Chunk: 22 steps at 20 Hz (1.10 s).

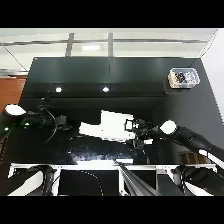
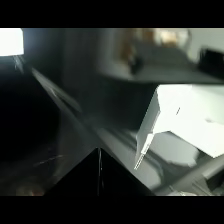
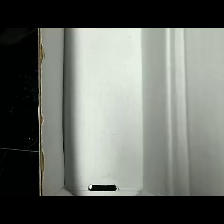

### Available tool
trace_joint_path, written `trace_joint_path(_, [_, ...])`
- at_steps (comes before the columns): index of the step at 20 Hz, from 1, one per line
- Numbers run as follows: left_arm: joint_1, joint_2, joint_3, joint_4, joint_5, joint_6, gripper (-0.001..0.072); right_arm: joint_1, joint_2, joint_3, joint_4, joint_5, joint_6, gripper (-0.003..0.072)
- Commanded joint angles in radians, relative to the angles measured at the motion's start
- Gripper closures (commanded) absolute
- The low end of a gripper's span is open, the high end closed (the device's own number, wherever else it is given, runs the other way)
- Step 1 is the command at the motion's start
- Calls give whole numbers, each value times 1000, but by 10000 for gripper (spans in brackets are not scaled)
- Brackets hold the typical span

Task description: Fold the box and place the chain.

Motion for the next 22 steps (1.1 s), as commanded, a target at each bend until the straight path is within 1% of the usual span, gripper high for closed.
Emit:
trace_joint_path(1, [-80, -156, -4, -95, -16, -1, 681, 1, 0, 0, 0, 0, 0, 275])
trace_joint_path(4, [-196, -200, -2, -204, 56, 53, 681, 1, 0, 0, 0, 0, 0, 276])
trace_joint_path(6, [-248, -201, 6, -249, 61, 128, 680, 1, 0, 0, 0, 0, 0, 276])
trace_joint_path(8, [-268, -200, 12, -330, 33, 279, 680, 1, 0, 0, 0, 0, 0, 276])
trace_joint_path(9, [-268, -200, 15, -360, 29, 309, 680, 1, -1, 0, 0, 0, 0, 275])
trace_joint_path(13, [-266, -199, 22, -370, 29, 319, 676, 1, 0, 0, 0, 0, 0, 276])
trace_joint_path(14, [-266, -197, 23, -371, 26, 332, 624, 1, 0, 0, 0, 0, 0, 275])
trace_joint_path(15, [-266, -192, 23, -367, 19, 335, 440, 1, 0, 0, 0, 0, 0, 276])
trace_joint_path(16, [-266, -182, 23, -364, 18, 336, 161, 1, 0, 0, 0, 0, 0, 275])
trace_joint_path(17, [-264, -170, 23, -360, 14, 334, -5, 1, -1, 0, 0, 0, 0, 275])
trace_joint_path(20, [-266, -137, 23, -357, 3, 322, -2, 1, -1, 0, 0, 0, 0, 276])
trace_joint_path(22, [-298, -119, 23, -337, 31, 282, 1, 1, 0, 0, 0, 0, 0, 276])
